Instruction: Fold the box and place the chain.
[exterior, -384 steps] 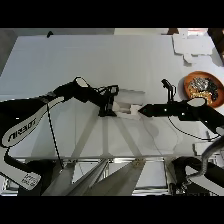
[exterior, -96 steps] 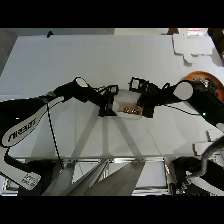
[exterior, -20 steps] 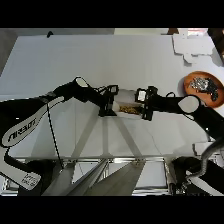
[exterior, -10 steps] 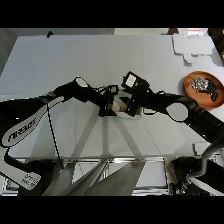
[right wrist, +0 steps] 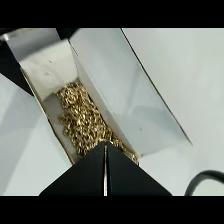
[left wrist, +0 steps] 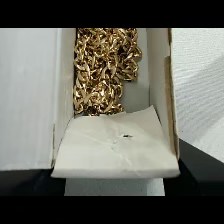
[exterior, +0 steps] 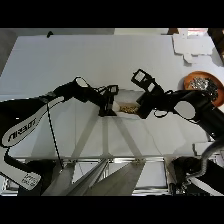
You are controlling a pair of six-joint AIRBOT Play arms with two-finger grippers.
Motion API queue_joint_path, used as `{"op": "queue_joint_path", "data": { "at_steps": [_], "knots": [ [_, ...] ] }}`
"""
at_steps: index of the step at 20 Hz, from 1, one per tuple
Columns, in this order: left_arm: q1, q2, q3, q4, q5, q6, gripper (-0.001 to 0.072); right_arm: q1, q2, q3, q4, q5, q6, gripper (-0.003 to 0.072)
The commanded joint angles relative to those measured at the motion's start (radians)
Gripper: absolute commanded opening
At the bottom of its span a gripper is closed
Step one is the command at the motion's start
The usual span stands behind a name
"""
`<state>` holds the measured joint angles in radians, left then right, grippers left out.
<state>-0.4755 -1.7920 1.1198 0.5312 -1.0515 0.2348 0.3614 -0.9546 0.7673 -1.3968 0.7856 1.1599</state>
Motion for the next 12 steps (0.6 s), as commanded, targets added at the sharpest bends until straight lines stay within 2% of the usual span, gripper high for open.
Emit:
{"op": "queue_joint_path", "data": {
  "at_steps": [1,8,12],
  "knots": [
    [0.0,0.0,0.0,0.0,0.0,0.0,0.0274,-0.065,0.025,-0.084,-0.013,-0.046,0.148,0.0004],
    [0.0,0.0,0.0,0.0,0.0,0.0,0.0274,-0.211,0.032,-0.187,-0.013,-0.194,0.461,0.0001],
    [0.0,0.0,0.0,0.0,0.0,0.0,0.0274,-0.243,0.001,-0.207,0.035,-0.189,0.452,0.0001]
  ]
}}
